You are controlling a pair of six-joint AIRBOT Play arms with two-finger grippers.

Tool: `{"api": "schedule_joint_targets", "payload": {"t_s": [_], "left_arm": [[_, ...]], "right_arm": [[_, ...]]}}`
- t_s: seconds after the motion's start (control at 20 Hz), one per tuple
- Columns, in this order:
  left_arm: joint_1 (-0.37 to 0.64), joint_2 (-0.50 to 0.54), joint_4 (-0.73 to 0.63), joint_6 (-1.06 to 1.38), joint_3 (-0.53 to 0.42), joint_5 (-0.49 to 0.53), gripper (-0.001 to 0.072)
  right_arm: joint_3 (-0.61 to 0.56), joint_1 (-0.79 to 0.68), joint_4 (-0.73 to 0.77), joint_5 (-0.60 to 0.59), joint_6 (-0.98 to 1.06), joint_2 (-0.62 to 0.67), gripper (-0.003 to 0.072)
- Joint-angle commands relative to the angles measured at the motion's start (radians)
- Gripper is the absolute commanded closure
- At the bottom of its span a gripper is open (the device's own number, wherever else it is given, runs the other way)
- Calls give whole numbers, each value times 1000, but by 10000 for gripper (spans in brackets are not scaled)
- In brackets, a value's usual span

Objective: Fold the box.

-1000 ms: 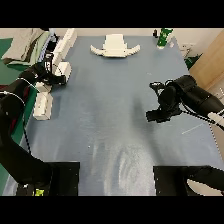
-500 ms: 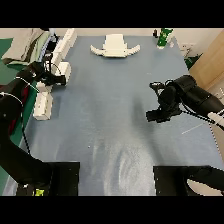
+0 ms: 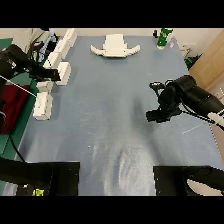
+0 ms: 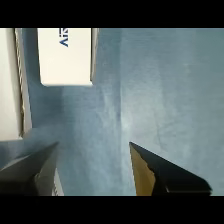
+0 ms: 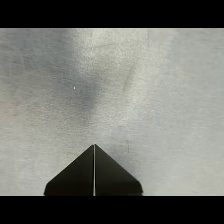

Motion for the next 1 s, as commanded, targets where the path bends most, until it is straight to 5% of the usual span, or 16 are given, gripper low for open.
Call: {"api": "schedule_joint_targets", "payload": {"t_s": [0.0,0.1,0.4,0.6,0.7,0.95], "left_arm": [[-53,124,-22,-34,1,-151,341],[-120,174,-44,-35,1,-174,696],[-415,216,-58,-140,-52,-137,699],[-610,228,-17,-219,-237,103,698],[-663,228,2,-248,-310,175,698],[-687,228,1,-246,-342,163,697]], "right_arm": [[1,0,0,0,0,0,680],[1,0,0,0,0,0,680],[1,0,0,0,0,0,680],[1,0,0,0,0,0,680],[1,0,0,0,0,0,680],[1,0,0,0,0,0,680]]}}
